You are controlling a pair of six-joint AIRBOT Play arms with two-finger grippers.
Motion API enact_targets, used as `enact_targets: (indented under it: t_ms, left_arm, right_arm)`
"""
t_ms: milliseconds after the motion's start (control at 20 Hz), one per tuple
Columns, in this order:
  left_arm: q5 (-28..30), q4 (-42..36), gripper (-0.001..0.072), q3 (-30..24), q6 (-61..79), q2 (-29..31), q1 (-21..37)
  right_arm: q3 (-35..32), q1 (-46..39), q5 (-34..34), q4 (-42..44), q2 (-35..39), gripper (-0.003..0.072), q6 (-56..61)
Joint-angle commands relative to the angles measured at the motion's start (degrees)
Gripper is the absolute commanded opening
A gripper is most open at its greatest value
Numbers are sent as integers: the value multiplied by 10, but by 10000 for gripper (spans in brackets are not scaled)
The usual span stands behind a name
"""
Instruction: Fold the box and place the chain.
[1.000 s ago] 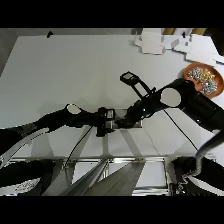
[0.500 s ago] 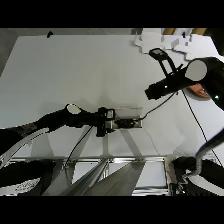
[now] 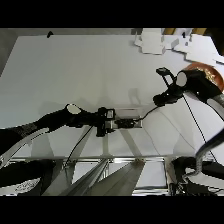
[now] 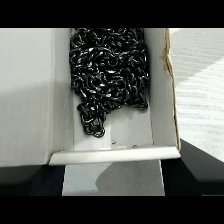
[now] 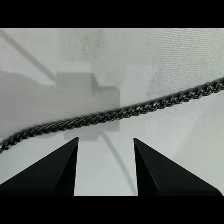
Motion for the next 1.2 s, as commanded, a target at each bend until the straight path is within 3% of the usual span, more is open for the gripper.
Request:
enact_targets:
  t_ms: [0,200,450,950,1100,1150]
  left_arm:
    - [0,0,209,0,0,0,0]
    - [0,0,209,0,0,0,0]
    - [0,0,209,0,0,0,0]
    - [0,0,209,0,0,0,0]
    - [0,0,209,0,0,0,0]
    - [0,0,209,0,0,0,0]
  right_arm:
    - [-6,-2,-19,-10,-24,327,4]
    - [-6,-2,-26,-11,-49,314,4]
    - [-6,-2,-8,-8,-48,14,1]
    - [-6,17,43,-1,149,14,-3]
    - [-7,22,35,-2,170,18,-3]
    - [-10,22,28,-2,167,57,-2]
